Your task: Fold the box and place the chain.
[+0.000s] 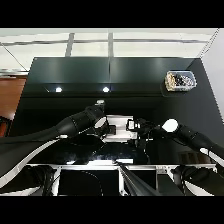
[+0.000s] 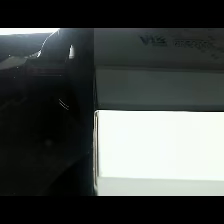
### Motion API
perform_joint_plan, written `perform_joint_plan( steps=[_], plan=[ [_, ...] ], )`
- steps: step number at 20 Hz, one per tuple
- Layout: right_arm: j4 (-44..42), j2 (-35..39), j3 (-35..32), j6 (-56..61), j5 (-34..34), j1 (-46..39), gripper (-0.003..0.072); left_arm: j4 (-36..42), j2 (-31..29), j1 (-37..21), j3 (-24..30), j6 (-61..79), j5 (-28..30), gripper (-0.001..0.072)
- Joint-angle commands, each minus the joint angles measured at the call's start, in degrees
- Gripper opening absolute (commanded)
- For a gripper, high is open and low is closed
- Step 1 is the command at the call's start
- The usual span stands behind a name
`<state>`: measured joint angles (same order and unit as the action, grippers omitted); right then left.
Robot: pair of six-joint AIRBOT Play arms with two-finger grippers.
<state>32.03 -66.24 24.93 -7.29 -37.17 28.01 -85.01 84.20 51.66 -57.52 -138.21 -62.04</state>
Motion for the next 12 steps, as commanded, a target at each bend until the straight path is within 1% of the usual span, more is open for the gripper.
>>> perform_joint_plan(
  steps=[1, 2, 4, 5, 8, 10, 12],
  plan=[
    [-0.11, 0.07, 0.0, 0.48, -0.09, 0.02, 0.0533, -0.02, 0.04, 0.02, -0.02, 0.22, 0.26, 0.0028],
    [0.04, 0.46, 0.02, 2.01, -0.07, 0.02, 0.0676, 0.0, 0.04, 0.02, -0.02, 0.22, 0.28, 0.0028],
    [4.74, 1.95, 0.48, 7.43, -0.66, -0.04, 0.0675, 0.02, 0.02, -0.04, -0.04, 0.22, 0.24, 0.0029],
    [7.28, 3.13, 0.63, 9.16, -2.01, -0.04, 0.0675, 0.0, 0.02, -0.04, -0.04, 0.35, 0.15, 0.0028],
    [13.11, 8.04, 0.79, 9.7, -5.07, -0.15, 0.0675, 0.02, 0.02, -0.04, -0.04, 1.62, 0.15, 0.0029],
    [13.22, 9.64, 0.79, 9.29, -5.09, -0.09, 0.0675, 0.02, 0.02, -0.02, -0.04, 1.7, -0.07, 0.0029],
    [12.92, 9.51, 0.74, 7.13, -4.87, 0.33, 0.0674, 0.02, 0.02, -0.04, -0.04, 1.7, -0.02, 0.0029]
  ],
)
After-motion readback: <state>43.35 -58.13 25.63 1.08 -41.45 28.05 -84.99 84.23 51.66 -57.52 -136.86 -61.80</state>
